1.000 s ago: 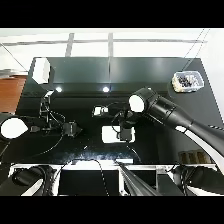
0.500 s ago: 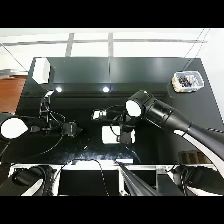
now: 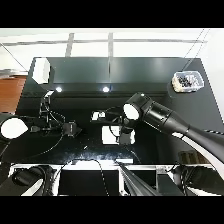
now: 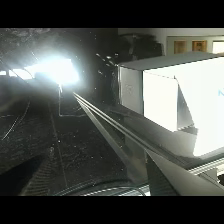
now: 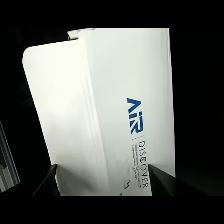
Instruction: Fold the box and place the chain.
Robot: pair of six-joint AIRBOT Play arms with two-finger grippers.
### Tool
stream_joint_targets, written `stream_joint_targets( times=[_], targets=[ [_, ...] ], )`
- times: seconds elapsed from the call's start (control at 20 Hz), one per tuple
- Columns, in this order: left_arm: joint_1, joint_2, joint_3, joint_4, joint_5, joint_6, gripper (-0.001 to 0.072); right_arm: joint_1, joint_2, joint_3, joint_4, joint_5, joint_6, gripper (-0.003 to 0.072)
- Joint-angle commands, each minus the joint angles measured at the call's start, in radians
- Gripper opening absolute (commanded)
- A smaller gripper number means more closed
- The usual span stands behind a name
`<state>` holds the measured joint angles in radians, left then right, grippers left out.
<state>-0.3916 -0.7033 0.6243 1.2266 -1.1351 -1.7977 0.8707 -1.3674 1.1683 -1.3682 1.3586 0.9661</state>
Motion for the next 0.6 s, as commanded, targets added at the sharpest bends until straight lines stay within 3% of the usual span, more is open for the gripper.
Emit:
stream_joint_targets(
  times=[0.0,0.3,0.35,0.4,0.45,0.55],
  targets=[
    [0.001,0.000,0.000,0.004,0.000,0.000,0.0646,0.011,0.001,0.000,-0.063,-0.018,0.038,0.0693],
    [0.001,0.000,0.000,0.021,0.000,0.000,0.0646,0.011,0.001,0.000,-0.074,-0.047,0.045,0.0692],
    [0.001,0.000,0.000,0.021,0.000,0.001,0.0646,0.011,0.000,0.000,-0.074,-0.048,0.045,0.0659],
    [0.001,0.000,0.000,0.021,0.000,0.001,0.0646,0.011,0.001,0.000,-0.073,-0.047,0.044,0.0443],
    [0.001,0.000,0.000,0.022,0.000,0.001,0.0646,0.011,0.001,0.000,-0.073,-0.044,0.044,0.0332],
    [0.001,0.000,0.000,0.022,0.000,0.001,0.0646,0.011,0.001,0.000,-0.074,-0.043,0.044,0.0331]
  ],
)
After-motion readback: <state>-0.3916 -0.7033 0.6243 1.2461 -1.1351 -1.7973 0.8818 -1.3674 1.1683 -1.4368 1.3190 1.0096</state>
